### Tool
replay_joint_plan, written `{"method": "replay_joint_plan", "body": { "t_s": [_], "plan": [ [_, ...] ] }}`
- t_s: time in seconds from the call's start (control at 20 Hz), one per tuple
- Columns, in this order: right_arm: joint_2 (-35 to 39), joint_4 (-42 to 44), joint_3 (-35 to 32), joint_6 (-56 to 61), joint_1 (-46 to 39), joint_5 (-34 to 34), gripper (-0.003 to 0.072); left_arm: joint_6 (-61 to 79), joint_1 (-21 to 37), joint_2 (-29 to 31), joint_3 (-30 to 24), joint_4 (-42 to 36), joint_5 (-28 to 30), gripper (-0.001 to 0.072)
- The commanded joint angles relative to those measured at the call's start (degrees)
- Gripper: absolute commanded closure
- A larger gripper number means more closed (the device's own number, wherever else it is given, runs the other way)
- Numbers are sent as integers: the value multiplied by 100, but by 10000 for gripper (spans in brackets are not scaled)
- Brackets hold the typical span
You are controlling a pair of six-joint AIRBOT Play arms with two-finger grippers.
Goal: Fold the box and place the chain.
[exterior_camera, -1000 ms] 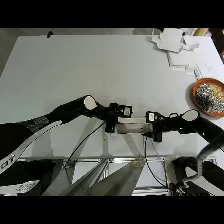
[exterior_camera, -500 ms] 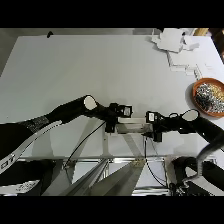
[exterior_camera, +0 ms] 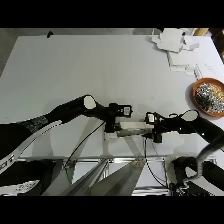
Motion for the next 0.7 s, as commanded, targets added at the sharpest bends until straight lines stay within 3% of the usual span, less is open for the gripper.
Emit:
{"method": "replay_joint_plan", "body": {
  "t_s": [0.0, 0.4, 0.65],
  "plan": [
    [0, 17, 4, 15, -4, -31, 290, -136, 9, 162, -2, 109, -31, 1],
    [0, 17, 4, 15, -4, -31, 290, -2273, 13, 1075, -2, 2293, -509, 2],
    [0, 17, 4, 15, -4, -31, 290, -2815, -4, 1971, -2, 2376, -844, 2]
  ]
}}
